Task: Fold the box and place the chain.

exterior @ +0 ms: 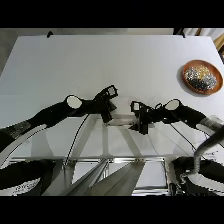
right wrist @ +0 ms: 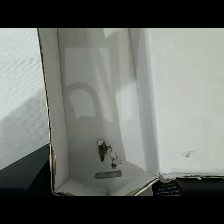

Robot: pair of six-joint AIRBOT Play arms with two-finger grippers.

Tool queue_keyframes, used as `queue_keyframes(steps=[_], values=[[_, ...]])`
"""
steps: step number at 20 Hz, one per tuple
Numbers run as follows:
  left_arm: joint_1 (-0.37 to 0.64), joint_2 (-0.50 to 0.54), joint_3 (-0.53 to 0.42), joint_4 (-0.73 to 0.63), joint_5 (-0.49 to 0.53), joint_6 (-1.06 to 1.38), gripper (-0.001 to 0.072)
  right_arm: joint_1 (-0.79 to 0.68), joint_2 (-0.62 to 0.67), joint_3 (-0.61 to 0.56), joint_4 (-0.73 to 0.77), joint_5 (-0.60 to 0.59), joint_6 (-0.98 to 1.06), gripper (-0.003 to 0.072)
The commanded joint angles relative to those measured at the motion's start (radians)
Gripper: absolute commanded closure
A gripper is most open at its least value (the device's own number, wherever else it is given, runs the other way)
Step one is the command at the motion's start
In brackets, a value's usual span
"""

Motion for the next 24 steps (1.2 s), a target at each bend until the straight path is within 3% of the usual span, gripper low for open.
queue_keyframes(steps=[1, 5, 10, 15, 21, 24], values=[[0.0, 0.014, 0.0, 0.009, -0.012, 0.001, 0.0704, 0.001, 0.001, 0.0, -0.001, 0.0, -0.002, 0.0285], [0.02, 0.127, 0.0, 0.156, -0.022, -0.058, 0.0704, 0.001, 0.001, 0.0, -0.001, 0.0, -0.002, 0.0285], [0.111, 0.248, -0.018, 0.401, -0.16, -0.257, 0.0705, 0.001, 0.001, 0.0, -0.001, 0.0, -0.002, 0.0285], [0.138, 0.261, -0.101, 0.41, -0.257, -0.266, 0.0705, 0.001, 0.001, 0.0, -0.001, 0.0, -0.002, 0.0285], [0.135, 0.232, -0.167, 0.365, -0.328, -0.093, 0.0701, 0.001, 0.001, 0.0, -0.001, 0.0, -0.002, 0.0285], [0.134, 0.162, -0.167, 0.367, -0.276, -0.08, 0.0698, 0.001, 0.001, 0.0, -0.001, 0.0, -0.002, 0.0285]])
